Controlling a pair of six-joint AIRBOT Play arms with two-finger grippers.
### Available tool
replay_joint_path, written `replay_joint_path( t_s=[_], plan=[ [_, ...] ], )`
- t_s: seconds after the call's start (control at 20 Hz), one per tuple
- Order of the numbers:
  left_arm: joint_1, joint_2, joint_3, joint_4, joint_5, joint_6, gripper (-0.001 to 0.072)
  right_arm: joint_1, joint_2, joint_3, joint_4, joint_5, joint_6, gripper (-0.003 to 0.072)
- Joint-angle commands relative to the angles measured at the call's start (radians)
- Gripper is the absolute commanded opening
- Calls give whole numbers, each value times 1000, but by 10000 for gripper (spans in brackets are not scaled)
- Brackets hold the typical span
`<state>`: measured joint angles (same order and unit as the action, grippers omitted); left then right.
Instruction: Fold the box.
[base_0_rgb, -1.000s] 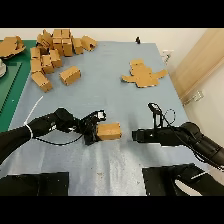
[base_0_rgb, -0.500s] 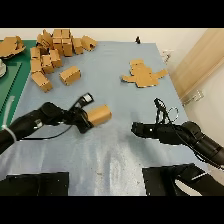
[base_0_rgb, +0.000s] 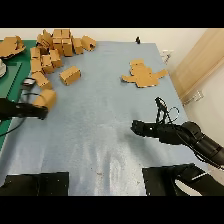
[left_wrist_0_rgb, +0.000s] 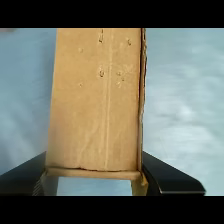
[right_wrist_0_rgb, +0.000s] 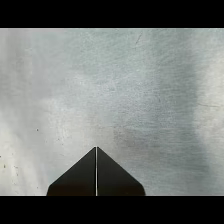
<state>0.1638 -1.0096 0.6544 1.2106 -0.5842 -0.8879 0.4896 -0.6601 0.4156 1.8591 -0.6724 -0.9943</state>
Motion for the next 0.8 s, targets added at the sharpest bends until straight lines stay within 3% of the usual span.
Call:
replay_joint_path(
  t_s=[0.0,0.3,0.35,0.4,0.45,0.75],
  plan=[
    [181,7,1,69,5,-82,519,0,0,1,4,2,2,4],
    [199,-45,1,76,50,-71,523,0,0,1,7,1,2,4],
    [199,-50,1,76,45,-71,649,0,0,1,7,2,2,4],
    [199,-50,1,76,42,-74,696,0,1,1,6,1,2,4],
    [200,-48,5,76,35,-75,696,0,0,1,6,2,2,4],
    [237,-48,159,82,-211,-154,696,0,0,1,-4,0,-23,4]
  ],
)
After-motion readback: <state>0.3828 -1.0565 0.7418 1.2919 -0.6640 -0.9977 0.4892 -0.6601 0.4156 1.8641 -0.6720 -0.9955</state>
